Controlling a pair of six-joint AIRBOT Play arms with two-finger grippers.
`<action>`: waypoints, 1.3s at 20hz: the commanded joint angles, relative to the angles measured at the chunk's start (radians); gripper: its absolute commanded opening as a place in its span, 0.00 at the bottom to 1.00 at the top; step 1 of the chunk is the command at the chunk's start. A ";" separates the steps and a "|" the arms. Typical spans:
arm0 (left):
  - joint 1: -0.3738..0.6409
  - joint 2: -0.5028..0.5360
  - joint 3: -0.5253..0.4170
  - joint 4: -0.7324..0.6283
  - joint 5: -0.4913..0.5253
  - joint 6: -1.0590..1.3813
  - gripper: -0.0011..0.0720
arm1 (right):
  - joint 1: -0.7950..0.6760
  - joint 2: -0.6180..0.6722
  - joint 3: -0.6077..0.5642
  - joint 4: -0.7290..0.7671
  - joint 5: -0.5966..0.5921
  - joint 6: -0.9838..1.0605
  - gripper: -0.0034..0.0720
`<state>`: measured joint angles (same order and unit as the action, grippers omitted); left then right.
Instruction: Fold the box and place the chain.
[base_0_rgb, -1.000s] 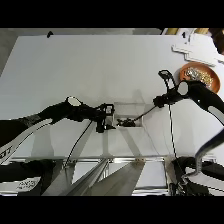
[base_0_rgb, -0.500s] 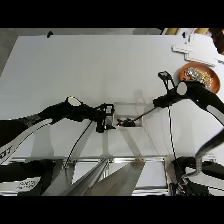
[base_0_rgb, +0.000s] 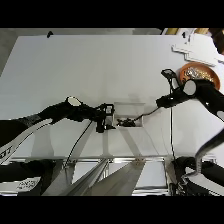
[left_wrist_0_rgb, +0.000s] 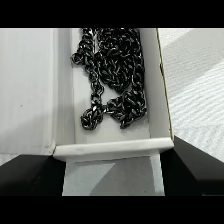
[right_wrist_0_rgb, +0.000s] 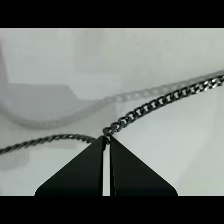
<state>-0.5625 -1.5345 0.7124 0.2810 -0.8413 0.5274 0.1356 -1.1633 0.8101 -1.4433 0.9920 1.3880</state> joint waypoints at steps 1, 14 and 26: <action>0.000 0.000 0.000 0.000 0.000 0.000 0.29 | 0.000 0.169 0.000 0.085 0.069 -0.007 0.07; 0.000 0.000 0.000 0.000 0.000 0.000 0.29 | 0.370 0.413 -0.002 0.166 0.092 -0.052 0.07; 0.000 0.000 0.000 0.000 0.000 0.000 0.29 | 0.522 0.241 -0.009 0.315 -0.037 -0.050 0.07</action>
<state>-0.5625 -1.5345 0.7124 0.2810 -0.8413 0.5274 0.6373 -0.8528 0.8021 -1.1419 0.9813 1.3373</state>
